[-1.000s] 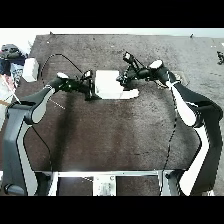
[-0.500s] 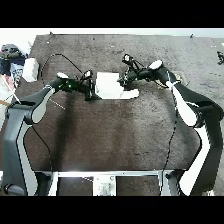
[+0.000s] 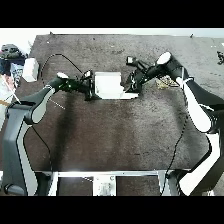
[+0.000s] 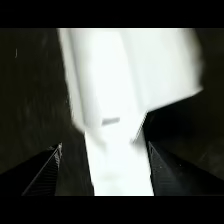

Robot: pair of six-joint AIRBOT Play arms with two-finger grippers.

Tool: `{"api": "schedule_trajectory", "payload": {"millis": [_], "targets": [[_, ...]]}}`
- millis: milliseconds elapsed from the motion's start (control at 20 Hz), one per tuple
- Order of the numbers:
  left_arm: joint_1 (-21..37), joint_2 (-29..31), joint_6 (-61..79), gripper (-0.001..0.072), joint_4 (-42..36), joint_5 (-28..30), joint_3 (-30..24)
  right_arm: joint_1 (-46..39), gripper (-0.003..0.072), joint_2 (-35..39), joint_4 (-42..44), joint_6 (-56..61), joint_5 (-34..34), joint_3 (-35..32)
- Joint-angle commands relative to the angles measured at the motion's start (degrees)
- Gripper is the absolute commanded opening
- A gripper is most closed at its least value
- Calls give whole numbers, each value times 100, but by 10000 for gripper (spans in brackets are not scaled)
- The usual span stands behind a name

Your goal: Fold the box and place the chain.

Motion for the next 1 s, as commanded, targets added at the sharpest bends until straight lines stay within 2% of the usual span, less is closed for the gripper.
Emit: {"api": "schedule_trajectory", "payload": {"millis": [0, 300, 400, 600, 650, 700, 950], "targets": [[7, 0, -7, 395, -2, 4, 2, 162, 612, -50, -636, -391, -538, -271], [7, 0, -7, 394, -2, 4, 2, 428, 604, -297, -629, -590, -1117, -269], [7, 0, -7, 394, -2, 4, 2, 444, 453, -295, -625, -590, -1233, -269], [7, 0, -7, 394, -2, 4, 2, 450, 451, -295, -291, -590, -1193, -269], [7, 0, -7, 394, -2, 4, 2, 457, 283, -295, -254, -592, -1143, -269], [7, 0, -7, 394, -2, 4, 2, 466, 176, -297, -238, -590, -1084, -269], [7, 0, -7, 395, -2, 4, 2, 483, 176, -297, 282, -660, -964, -269]]}}
